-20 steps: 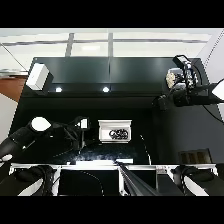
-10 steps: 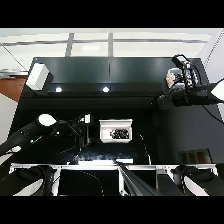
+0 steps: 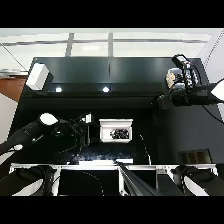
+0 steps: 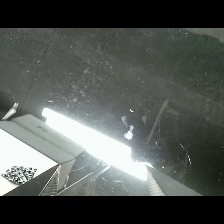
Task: Fold the box and place the chain.
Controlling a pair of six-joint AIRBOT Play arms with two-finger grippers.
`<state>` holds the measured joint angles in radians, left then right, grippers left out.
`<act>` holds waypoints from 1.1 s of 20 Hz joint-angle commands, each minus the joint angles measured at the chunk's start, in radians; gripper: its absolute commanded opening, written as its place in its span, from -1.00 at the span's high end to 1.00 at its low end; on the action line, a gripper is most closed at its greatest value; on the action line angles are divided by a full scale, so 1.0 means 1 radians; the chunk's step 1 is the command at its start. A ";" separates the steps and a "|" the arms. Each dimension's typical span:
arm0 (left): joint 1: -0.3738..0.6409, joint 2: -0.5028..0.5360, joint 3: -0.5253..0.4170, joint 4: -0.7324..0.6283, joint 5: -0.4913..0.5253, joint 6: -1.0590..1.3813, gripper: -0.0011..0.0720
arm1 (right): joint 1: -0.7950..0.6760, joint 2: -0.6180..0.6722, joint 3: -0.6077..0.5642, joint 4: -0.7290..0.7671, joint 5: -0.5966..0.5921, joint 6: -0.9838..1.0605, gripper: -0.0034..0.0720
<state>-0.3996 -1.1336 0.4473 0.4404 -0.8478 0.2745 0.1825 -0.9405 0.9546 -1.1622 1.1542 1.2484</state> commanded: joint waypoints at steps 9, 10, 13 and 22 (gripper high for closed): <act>-0.036 -0.001 0.001 -0.004 0.063 0.017 -0.95 | 0.001 0.001 0.000 0.001 -0.014 0.000 -0.71; -0.036 -0.001 0.001 -0.004 0.061 0.017 -0.95 | 0.001 0.001 0.000 0.001 -0.014 0.000 -0.71; -0.036 -0.001 0.001 -0.004 0.055 0.017 -0.95 | 0.001 0.001 0.000 0.001 -0.014 0.000 -0.71; -0.077 -0.003 0.003 -0.003 0.037 0.019 -0.95 | 0.001 0.001 0.000 0.000 -0.015 0.000 -0.71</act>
